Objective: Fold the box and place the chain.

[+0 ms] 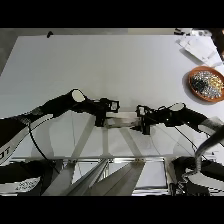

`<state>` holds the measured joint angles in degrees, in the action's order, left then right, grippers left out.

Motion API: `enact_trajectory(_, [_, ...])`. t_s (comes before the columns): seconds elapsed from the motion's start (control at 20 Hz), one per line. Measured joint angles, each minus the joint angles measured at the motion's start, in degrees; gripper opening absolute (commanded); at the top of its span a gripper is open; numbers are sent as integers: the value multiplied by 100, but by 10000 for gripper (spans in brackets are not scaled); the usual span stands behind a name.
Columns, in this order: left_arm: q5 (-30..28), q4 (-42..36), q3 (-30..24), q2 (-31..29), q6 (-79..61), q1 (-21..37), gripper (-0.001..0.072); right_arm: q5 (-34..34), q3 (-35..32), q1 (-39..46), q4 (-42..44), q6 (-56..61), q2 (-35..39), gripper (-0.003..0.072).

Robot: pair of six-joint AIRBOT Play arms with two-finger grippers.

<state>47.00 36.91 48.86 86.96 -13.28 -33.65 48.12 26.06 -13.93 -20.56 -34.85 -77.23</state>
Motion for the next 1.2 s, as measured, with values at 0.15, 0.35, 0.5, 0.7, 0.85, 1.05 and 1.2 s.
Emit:
enact_trajectory(0.15, [0, -2, 0, 0, 2, 0, 13, -37, 0, 0, -24, 13, 0, 317])
enact_trajectory(0.35, [-2, -2, 0, 0, 2, 0, 13, -90, 0, -2, -44, 24, 0, 320])
enact_trajectory(0.5, [-2, -2, 0, 0, 2, 0, 13, -133, -2, -4, -48, 24, 0, 321])
enact_trajectory(0.7, [-4, -2, 0, 0, 2, 0, 13, -173, -2, -4, -50, 26, 0, 321])
enact_trajectory(0.85, [-7, -2, 0, 0, 2, 0, 13, -195, -2, -4, -50, 26, 0, 321])
enact_trajectory(1.05, [-7, -2, 0, 0, 2, 0, 13, -214, -2, -7, -48, 26, 0, 321])
enact_trajectory(1.2, [-7, -7, 0, 0, 2, 0, 12, -221, -2, -7, -48, 26, 0, 321])
